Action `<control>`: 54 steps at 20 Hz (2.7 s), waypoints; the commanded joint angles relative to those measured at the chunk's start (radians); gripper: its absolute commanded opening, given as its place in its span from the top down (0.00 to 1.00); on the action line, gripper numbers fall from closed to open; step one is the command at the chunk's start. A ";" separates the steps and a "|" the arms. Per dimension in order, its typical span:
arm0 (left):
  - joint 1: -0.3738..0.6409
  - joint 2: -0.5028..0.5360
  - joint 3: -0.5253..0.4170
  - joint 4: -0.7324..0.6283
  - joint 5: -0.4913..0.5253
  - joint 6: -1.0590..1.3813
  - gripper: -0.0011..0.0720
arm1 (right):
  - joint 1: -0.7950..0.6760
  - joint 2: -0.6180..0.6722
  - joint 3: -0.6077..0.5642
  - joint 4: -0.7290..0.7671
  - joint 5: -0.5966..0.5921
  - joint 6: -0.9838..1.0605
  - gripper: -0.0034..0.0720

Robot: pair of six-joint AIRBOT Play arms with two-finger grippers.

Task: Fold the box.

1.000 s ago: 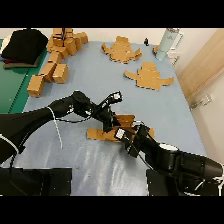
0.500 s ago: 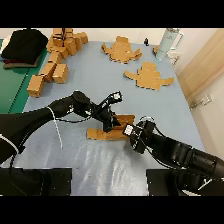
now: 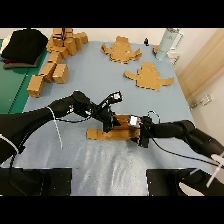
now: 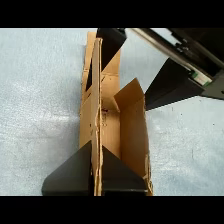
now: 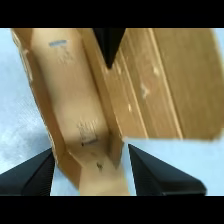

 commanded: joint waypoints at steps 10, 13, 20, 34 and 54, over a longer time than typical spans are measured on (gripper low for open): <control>0.000 -0.001 0.001 0.000 0.000 0.000 0.96 | -0.106 -0.212 0.113 0.155 -0.124 -0.265 0.01; 0.000 -0.001 0.001 0.000 0.000 0.000 0.96 | -0.105 -0.212 0.113 0.154 -0.134 -0.265 0.01; 0.000 -0.001 0.001 0.000 0.000 0.000 0.96 | -0.104 -0.239 0.109 0.156 -0.134 -0.266 0.01; 0.000 -0.001 0.001 0.000 0.000 0.000 0.96 | -0.098 -0.271 0.109 0.156 -0.134 -0.266 0.11; 0.000 -0.001 0.001 0.000 0.000 0.000 0.96 | -0.098 -0.280 0.109 0.160 -0.142 -0.266 0.25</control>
